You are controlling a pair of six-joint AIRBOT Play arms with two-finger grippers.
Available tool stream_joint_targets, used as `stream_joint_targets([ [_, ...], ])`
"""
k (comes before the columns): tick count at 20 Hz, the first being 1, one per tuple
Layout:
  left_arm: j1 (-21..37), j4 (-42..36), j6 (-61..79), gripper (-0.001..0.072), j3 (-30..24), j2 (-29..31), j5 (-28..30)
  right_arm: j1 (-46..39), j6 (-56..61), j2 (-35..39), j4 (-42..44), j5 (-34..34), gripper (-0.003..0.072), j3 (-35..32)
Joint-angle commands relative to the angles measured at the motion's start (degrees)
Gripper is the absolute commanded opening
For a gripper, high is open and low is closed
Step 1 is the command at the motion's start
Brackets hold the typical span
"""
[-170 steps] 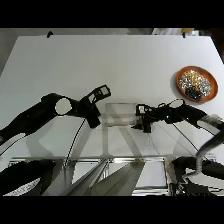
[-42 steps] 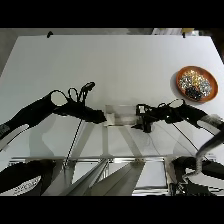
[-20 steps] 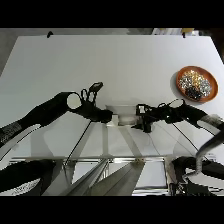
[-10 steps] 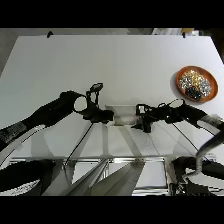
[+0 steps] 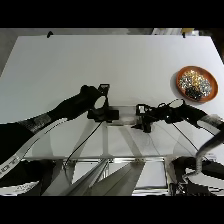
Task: Fold the box and place the chain.
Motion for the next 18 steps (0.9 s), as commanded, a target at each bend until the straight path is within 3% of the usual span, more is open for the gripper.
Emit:
stream_joint_targets([
  [1, -0.92, 3.13, -4.96, 0.0266, 1.33, -1.90, -2.19, -0.02, 0.00, 0.04, 0.00, 0.02, 0.0399, 0.02],
  [6, -1.60, 3.39, -6.27, 0.0261, 1.33, -2.73, -0.87, -0.02, 0.00, 0.04, 0.00, 0.02, 0.0399, 0.02],
  [8, -2.40, 3.28, -6.25, 0.0142, 1.33, -3.30, 1.29, -0.02, 0.00, 0.04, 0.00, 0.02, 0.0399, 0.02],
  [12, -2.71, 1.68, -6.29, 0.0123, 1.33, -3.80, 2.32, -0.02, 0.00, 0.04, 0.00, 0.02, 0.0399, 0.02],
  [13, -2.71, 1.70, -6.56, 0.0008, 1.33, -3.80, 2.29, -0.02, 0.00, 0.04, 0.00, 0.02, 0.0399, 0.02],
  [18, -2.71, 1.90, -7.61, 0.0032, 1.33, -3.80, 2.32, -0.02, 0.00, 0.04, 0.00, 0.02, 0.0399, 0.02],
])
